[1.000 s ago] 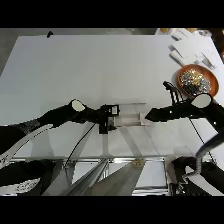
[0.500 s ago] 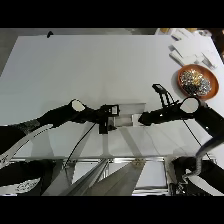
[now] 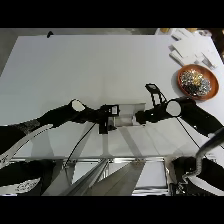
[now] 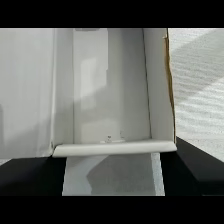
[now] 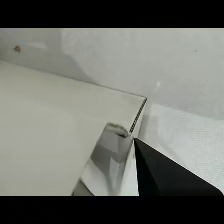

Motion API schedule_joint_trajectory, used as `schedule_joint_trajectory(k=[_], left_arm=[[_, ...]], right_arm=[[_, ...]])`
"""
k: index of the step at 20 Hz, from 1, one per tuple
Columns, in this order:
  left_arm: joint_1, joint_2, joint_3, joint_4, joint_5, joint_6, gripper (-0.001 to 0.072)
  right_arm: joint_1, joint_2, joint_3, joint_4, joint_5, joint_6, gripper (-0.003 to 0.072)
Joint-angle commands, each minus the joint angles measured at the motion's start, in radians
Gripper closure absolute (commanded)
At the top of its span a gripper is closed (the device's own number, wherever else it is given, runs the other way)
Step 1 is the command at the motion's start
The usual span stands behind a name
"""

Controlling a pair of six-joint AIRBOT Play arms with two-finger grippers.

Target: Fold the box and place the chain.

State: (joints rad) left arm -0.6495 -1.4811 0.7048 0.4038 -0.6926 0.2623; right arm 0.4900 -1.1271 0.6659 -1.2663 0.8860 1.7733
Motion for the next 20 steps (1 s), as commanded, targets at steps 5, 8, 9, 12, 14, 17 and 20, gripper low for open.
schedule_joint_trajectory(k=[5, 8, 9, 12, 14, 17, 20], left_arm=[[0.0, 0.001, 0.0, 0.0, 0.0, 0.0, 0.0388], [0.0, 0.001, 0.0, 0.0, 0.0, 0.0, 0.0388], [0.0, 0.001, 0.0, 0.0, 0.0, 0.0, 0.0388], [0.0, 0.001, 0.0, 0.0, 0.0, 0.0, 0.0388], [0.0, 0.001, 0.0, 0.0, 0.0, 0.0, 0.0388], [0.0, 0.001, 0.0, 0.0, 0.0, 0.0, 0.0388], [0.0, 0.001, 0.0, 0.0, 0.0, 0.0, 0.0388]], right_arm=[[0.091, -0.11, 0.054, -0.174, 0.035, 0.23, 0.0406], [0.091, -0.133, 0.06, -0.181, 0.041, 0.282, 0.0431], [0.091, -0.136, 0.061, -0.182, 0.04, 0.288, 0.0453], [0.091, -0.149, 0.064, -0.196, 0.047, 0.291, 0.0514], [0.098, -0.16, 0.064, -0.197, 0.053, 0.296, 0.0608], [0.114, -0.162, 0.064, -0.199, 0.048, 0.296, 0.0671], [0.114, -0.162, 0.064, -0.2, 0.037, 0.296, 0.0539]])
